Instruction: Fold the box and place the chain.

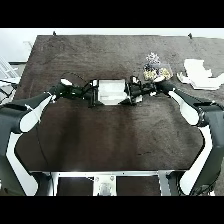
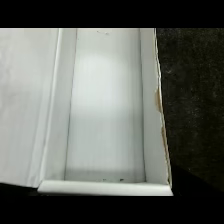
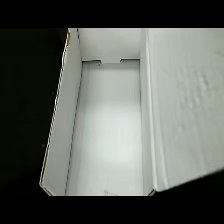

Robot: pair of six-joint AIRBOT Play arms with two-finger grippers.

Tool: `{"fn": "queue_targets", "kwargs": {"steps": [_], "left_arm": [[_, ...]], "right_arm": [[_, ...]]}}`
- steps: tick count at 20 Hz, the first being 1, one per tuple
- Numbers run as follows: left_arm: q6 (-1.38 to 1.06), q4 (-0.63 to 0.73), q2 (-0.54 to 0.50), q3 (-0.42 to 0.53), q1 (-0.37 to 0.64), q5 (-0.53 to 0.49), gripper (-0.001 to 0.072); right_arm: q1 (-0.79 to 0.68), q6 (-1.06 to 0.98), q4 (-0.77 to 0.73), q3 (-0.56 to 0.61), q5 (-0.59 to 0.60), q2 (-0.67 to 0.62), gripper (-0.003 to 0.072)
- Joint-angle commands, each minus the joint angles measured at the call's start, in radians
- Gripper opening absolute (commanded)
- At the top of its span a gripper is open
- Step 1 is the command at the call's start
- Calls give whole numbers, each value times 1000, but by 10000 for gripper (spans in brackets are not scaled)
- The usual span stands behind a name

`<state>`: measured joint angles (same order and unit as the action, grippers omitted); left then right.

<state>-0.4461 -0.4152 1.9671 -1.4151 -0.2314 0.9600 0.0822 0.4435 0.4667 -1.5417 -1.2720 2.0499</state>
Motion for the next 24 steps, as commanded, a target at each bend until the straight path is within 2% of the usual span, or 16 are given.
{"fn": "queue_targets", "kwargs": {"steps": [1, 5, 12, 13, 14, 15, 18, 22, 24], "left_arm": [[0, 1, 1, 0, 0, 1, 290], [0, 1, 1, 0, 0, 1, 290], [0, 1, 1, 0, 0, 1, 290], [0, 1, 1, 0, 0, 0, 290], [0, 1, 1, 0, 0, -2, 290], [0, 1, 1, 0, 0, -2, 290], [0, 0, 1, 0, 0, -1, 290], [0, 0, 1, 0, 0, -2, 290], [0, 0, 1, 0, 0, -1, 290]], "right_arm": [[-25, -103, 66, -2, -3, -35, 720], [-69, -185, 123, -2, -5, -84, 720], [-114, -284, 110, -2, -78, -216, 708], [-105, -291, 90, -2, -114, -219, 568], [-97, -291, 70, -2, -161, -220, 237], [-84, -289, 48, -1, -195, -219, 21], [-32, -287, -13, 2, -170, -212, 10], [23, -311, -14, 3, 73, -192, 9], [30, -312, -14, 3, 150, -182, 8]]}}
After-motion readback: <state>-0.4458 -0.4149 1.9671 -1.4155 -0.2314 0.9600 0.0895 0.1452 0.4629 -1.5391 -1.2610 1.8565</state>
